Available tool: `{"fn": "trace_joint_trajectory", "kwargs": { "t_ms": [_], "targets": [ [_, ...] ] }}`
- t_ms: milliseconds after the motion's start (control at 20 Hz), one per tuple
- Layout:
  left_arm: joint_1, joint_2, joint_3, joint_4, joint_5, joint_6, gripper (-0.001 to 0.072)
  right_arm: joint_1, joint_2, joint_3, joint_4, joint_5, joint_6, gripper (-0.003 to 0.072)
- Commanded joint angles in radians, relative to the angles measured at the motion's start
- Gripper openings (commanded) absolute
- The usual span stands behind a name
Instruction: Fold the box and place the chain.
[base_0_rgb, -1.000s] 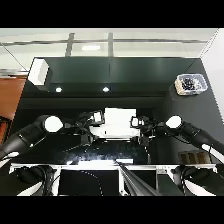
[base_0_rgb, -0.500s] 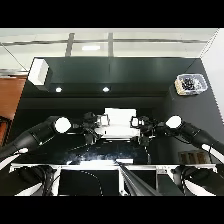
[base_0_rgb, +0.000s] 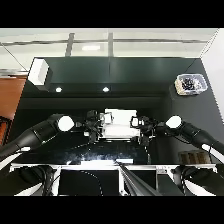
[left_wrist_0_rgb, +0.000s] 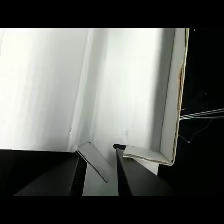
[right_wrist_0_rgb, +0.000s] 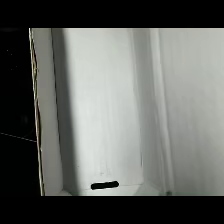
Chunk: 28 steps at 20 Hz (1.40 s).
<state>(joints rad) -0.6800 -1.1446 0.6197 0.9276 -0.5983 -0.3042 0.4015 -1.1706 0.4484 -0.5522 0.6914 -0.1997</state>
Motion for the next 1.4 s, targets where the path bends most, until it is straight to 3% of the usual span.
{"fn": "trace_joint_trajectory", "kwargs": {
  "t_ms": [0,550,850,1100,1350],
  "targets": [
    [-0.001,-0.006,0.003,-0.048,-0.012,-0.019,0.0273,0.001,0.000,0.000,0.002,0.000,0.001,0.0192],
    [0.025,0.002,0.003,0.145,-0.015,-0.018,0.0296,0.001,0.000,0.000,0.001,0.000,0.001,0.0192],
    [-0.009,-0.003,0.003,0.118,-0.016,-0.019,0.0292,0.001,0.000,0.000,0.001,0.000,0.001,0.0192],
    [-0.010,-0.003,0.003,0.010,-0.020,-0.019,0.0286,0.001,0.000,0.000,0.001,0.000,0.001,0.0192],
    [0.000,-0.003,0.003,0.002,-0.108,-0.021,0.0283,0.001,0.000,0.000,0.002,0.000,0.001,0.0192]
  ]
}}
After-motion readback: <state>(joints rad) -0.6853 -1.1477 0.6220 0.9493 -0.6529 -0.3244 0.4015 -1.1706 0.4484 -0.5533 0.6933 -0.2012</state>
